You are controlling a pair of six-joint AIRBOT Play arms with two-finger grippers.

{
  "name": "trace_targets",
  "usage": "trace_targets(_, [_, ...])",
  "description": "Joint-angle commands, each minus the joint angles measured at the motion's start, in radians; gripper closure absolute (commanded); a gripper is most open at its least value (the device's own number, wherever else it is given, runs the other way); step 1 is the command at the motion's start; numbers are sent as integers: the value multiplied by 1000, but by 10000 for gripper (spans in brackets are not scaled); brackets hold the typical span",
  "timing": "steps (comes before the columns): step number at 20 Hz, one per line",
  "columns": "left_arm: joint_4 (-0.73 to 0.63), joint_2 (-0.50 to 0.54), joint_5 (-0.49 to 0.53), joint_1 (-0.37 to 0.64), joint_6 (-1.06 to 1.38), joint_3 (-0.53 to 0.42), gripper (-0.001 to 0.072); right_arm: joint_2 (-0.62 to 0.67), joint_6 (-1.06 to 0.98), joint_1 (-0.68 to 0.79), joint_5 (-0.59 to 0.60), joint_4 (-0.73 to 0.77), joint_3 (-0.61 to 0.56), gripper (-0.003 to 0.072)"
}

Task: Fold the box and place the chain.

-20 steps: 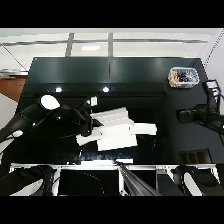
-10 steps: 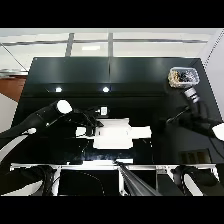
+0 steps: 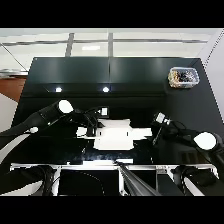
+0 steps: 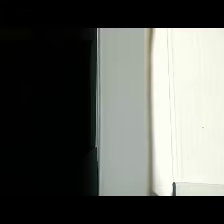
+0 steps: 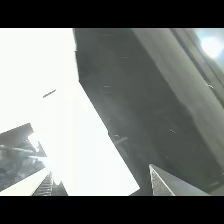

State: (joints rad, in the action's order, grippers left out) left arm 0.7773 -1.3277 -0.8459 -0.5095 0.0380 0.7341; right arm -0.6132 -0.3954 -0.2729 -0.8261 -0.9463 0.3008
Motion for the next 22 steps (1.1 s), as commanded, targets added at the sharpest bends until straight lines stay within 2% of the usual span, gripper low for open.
trace_targets(1, [2,-1,-5,-1,0,5,682,-11,53,-83,-6,8,-14,-9])
trace_targets(7, [-5,-1,-8,-1,-4,14,682,-147,139,-243,-7,83,-14,-9])
trace_targets(10, [-4,-1,-19,-1,-4,14,682,-188,165,-293,32,82,-14,-9])
trace_targets(17, [-5,-1,-27,-1,-4,14,682,-194,248,-317,83,130,-14,-9])
trace_targets(22, [-5,-1,-27,-1,-4,14,682,-270,278,-351,116,130,1,-9])
